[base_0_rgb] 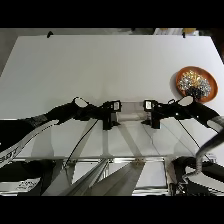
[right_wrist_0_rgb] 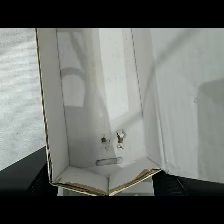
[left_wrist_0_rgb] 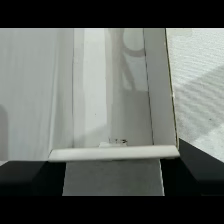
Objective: Fold the box and place the chain.
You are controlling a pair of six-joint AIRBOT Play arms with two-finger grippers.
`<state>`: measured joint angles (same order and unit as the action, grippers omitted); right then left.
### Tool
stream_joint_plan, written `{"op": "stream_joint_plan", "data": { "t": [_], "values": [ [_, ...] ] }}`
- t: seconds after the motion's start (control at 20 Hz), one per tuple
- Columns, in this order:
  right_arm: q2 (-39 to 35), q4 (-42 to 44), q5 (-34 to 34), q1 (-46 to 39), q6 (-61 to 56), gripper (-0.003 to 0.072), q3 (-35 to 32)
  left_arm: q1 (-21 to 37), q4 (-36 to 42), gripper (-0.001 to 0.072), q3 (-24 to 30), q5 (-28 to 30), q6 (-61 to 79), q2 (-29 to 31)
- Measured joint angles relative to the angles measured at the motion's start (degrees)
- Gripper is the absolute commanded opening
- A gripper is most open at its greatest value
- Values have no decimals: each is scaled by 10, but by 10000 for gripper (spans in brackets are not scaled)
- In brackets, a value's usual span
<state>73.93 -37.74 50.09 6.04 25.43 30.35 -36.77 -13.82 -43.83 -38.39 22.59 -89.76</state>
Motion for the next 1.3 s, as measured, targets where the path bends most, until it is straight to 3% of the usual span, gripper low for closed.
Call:
{"op": "stream_joint_plan", "data": {
  "t": [0.35,0.4,0.45,0.85,1.1,1.15,1.25,1.3],
  "values": [
    [0,0,0,0,0,401,0,0,1,208,0,2,0,0],
    [0,0,1,0,0,488,0,0,1,208,0,2,0,0],
    [0,0,2,0,0,720,0,0,1,208,0,2,0,0],
    [-55,-48,31,-26,-95,695,0,0,3,208,0,5,-2,0],
    [-137,-108,91,-68,-202,456,0,0,2,208,0,4,-1,0],
    [-151,-112,99,-73,-219,338,0,0,1,208,0,3,-1,0],
    [-175,-97,114,-80,-246,6,0,0,1,208,0,3,-1,0],
    [-183,-76,123,-81,-255,12,0,0,1,208,0,3,-1,0]
  ]
}}
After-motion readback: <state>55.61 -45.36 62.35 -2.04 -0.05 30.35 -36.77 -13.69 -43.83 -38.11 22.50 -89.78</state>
